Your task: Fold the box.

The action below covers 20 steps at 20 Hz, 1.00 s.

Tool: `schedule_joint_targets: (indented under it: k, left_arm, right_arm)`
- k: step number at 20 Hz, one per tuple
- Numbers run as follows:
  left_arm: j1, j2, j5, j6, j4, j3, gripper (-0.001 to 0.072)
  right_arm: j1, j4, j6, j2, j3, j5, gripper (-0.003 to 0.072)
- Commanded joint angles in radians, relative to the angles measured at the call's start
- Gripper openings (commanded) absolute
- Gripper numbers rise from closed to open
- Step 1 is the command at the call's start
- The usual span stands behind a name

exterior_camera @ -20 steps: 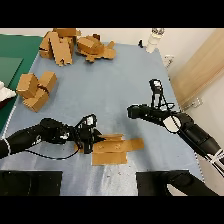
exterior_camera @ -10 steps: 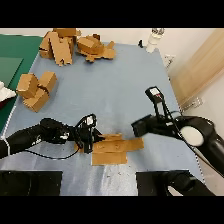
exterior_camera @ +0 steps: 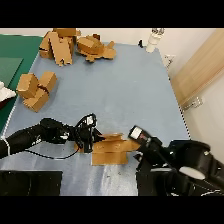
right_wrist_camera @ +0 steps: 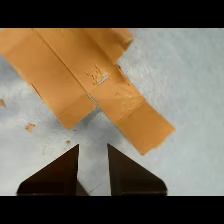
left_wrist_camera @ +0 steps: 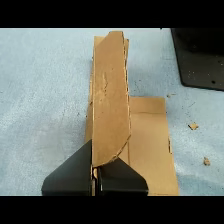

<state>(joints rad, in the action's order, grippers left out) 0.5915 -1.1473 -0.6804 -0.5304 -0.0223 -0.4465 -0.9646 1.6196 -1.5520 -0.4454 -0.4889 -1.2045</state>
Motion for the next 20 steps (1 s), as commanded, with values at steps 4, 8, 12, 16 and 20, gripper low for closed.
schedule_joint_targets:
  k: [4, 8, 12, 16, 20]
  left_arm:
    - [-0.001, 0.0, 0.0, 0.0, 0.0, -0.001, 0.0015]
    - [-0.001, 0.0, 0.011, -0.004, 0.0, -0.001, 0.0015]
    - [-0.001, 0.0, 0.043, -0.003, 0.0, -0.001, 0.0015]
    - [-0.001, 0.0, 0.046, -0.003, 0.0, -0.001, 0.0016]
    - [-0.001, 0.0, 0.046, -0.003, 0.0, -0.001, 0.0015]
  right_arm:
    - [-0.285, 0.207, -0.002, -0.183, 0.04, 0.291, 0.0278]
    - [-0.297, 0.201, 0.037, -0.358, 0.04, 0.327, 0.0279]
    - [-0.297, 0.187, 0.061, -0.411, 0.039, 0.327, 0.0279]
    - [-0.297, 0.064, 0.099, -0.372, 0.039, 0.323, 0.0279]
    - [-0.297, 0.03, 0.152, -0.372, 0.039, 0.323, 0.0282]
